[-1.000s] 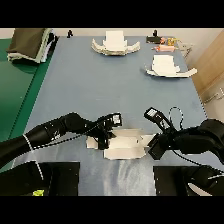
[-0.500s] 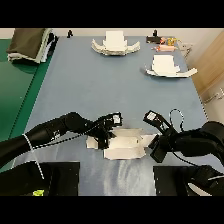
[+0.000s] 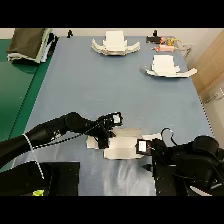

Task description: Fold the box.

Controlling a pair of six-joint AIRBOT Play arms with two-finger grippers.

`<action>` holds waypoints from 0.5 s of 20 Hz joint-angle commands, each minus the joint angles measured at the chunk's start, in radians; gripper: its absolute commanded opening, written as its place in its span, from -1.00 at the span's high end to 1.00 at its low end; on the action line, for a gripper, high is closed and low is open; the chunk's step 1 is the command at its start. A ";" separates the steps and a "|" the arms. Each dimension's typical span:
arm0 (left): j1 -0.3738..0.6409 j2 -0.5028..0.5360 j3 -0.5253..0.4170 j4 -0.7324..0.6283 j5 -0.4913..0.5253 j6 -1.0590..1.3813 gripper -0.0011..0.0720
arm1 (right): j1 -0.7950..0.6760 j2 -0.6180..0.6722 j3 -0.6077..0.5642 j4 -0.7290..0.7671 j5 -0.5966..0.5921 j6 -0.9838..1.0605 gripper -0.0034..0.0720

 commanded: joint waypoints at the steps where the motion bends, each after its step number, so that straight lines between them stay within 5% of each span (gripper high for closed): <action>1: 0.000 0.000 0.000 0.000 0.002 0.000 0.93 | 0.099 -0.101 -0.009 -0.051 0.185 -0.043 -0.51; 6: 0.000 0.000 0.000 0.000 0.002 0.000 0.93 | 0.147 -0.244 -0.008 -0.140 0.277 -0.009 -0.51; 10: 0.000 0.000 0.000 0.000 0.002 0.000 0.93 | 0.147 -0.218 0.012 -0.372 0.327 0.246 -0.51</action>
